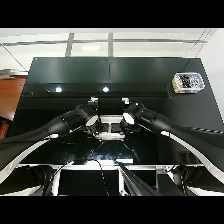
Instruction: Fold the box and place the chain.
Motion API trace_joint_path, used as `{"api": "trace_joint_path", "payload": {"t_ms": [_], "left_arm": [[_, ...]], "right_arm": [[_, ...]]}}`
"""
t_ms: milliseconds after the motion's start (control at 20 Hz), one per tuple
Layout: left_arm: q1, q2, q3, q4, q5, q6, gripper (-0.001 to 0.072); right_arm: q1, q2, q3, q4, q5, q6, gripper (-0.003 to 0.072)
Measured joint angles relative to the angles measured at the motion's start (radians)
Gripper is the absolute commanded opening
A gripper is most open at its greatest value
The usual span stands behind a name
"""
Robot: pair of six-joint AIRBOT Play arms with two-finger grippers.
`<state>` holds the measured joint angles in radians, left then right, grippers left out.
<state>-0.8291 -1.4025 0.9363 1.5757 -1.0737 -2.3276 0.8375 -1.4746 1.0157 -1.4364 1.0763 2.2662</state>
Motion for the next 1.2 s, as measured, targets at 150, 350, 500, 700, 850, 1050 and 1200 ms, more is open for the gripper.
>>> {"api": "trace_joint_path", "payload": {"t_ms": [150,350,500,700,850,1050,1200], "left_arm": [[0.0,0.0,0.0,-0.002,-0.002,-0.003,0.0033],[0.0,0.0,0.0,-0.004,-0.003,-0.006,0.0033],[0.0,0.0,0.0,-0.008,-0.009,-0.011,0.0033],[0.0,0.001,0.0,-0.009,-0.009,-0.009,0.0033],[0.0,0.0,0.0,-0.003,0.0,-0.003,0.0033],[0.0,0.0,0.0,-0.005,-0.003,-0.006,0.0033],[0.0,0.0,0.0,-0.005,-0.004,-0.006,0.0033]], "right_arm": [[0.0,0.0,0.0,0.0,0.0,0.005,0.0162],[0.0,0.0,0.0,0.002,0.0,0.008,0.0097],[0.0,0.0,0.0,0.006,0.0,0.016,0.0025],[0.0,-0.001,0.005,0.006,0.002,0.014,0.0126],[0.0,0.001,0.024,-0.004,0.008,0.007,0.0502],[-0.002,0.017,0.071,-0.04,0.058,-0.013,0.0502],[-0.002,0.057,0.1,-0.057,0.101,-0.069,0.0502]]}}
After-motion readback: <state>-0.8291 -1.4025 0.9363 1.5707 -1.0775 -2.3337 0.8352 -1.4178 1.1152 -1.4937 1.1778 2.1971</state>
